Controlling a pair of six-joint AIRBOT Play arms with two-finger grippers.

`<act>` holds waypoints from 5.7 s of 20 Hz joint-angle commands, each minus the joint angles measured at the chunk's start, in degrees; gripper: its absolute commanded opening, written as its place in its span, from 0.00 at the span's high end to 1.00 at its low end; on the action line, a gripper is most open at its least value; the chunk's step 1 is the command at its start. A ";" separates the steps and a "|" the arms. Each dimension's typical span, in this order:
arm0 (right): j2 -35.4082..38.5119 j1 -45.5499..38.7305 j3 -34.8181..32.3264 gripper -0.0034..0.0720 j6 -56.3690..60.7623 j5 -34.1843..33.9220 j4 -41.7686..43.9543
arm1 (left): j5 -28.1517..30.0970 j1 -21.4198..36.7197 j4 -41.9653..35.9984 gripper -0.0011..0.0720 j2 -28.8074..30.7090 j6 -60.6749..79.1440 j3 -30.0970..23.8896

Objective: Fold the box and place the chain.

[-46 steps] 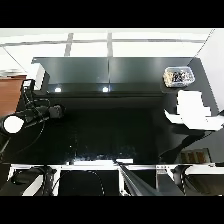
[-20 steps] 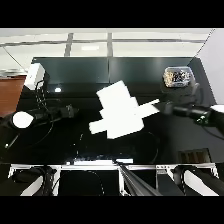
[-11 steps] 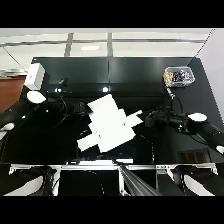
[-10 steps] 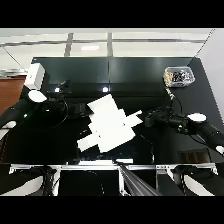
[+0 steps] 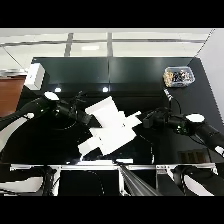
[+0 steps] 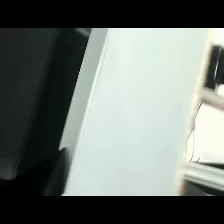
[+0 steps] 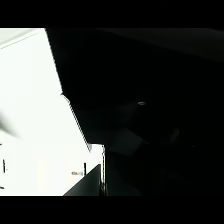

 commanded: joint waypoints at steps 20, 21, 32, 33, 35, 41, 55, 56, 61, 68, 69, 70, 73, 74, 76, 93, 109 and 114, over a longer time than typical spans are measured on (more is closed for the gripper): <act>0.68 -10.88 21.27 0.13 3.93 28.59 -41.55 | 5.90 -7.13 16.70 0.96 14.29 5.77 5.22; 0.66 -10.84 21.29 0.13 3.91 26.18 -42.38 | 8.09 -8.02 17.35 0.96 15.19 8.61 5.62; 0.59 0.85 18.36 0.14 1.66 24.28 -43.28 | 26.45 -19.80 36.63 0.95 10.43 30.45 5.64; 0.59 2.19 16.68 0.14 0.92 21.42 -42.64 | 26.62 -19.47 36.15 0.95 9.62 30.45 5.64; 0.59 5.01 14.19 0.14 -2.56 16.11 -38.73 | 26.03 -19.30 34.47 0.95 8.22 30.25 5.64; 0.57 12.83 11.89 0.14 -9.05 3.89 -38.40 | 23.82 -17.73 32.85 0.95 7.30 29.00 5.60; -5.81 17.53 10.69 0.14 -8.90 3.10 -38.40 | 21.68 -14.56 28.81 0.95 7.26 29.22 5.60; -5.81 18.10 10.58 0.14 -8.81 3.08 -38.40 | 21.70 -14.56 28.83 0.95 7.26 29.22 5.60; -5.81 19.37 9.62 0.14 -7.21 2.64 -38.12 | 21.57 -14.56 28.76 0.95 7.26 29.18 5.60; -5.81 26.93 9.64 0.14 -8.17 -9.35 -37.29 | 21.66 -14.56 28.68 0.95 7.26 29.20 5.60; -5.79 27.26 9.66 0.14 -8.28 -10.56 -37.29 | 21.66 -14.56 28.68 0.95 7.26 29.20 5.60; -5.68 27.32 9.68 0.14 -8.28 -10.86 -37.29 | 21.66 -14.56 28.68 0.95 7.26 29.20 5.60; -3.76 27.30 10.10 0.14 -5.31 -10.93 -37.29 | 21.70 -14.56 28.65 0.95 7.26 29.20 5.60; -3.06 27.30 10.10 0.14 -4.90 -10.78 -37.38 | 21.68 -14.56 28.68 0.95 7.26 29.20 5.60; -2.56 27.30 10.12 0.14 -4.96 -10.71 -37.27 | 21.68 -14.56 28.65 0.95 7.26 29.20 5.60; -2.10 19.69 12.74 0.00 -12.04 -9.40 -35.28 | 21.84 -14.56 28.63 0.95 7.28 29.20 5.62; -9.81 17.31 13.09 0.00 -32.68 -4.02 -18.12 | 21.88 -14.56 28.65 0.95 7.28 29.22 5.64; -5.51 12.28 13.27 0.00 -20.85 -1.40 -33.55 | 21.88 -14.56 28.65 0.95 7.28 29.22 5.64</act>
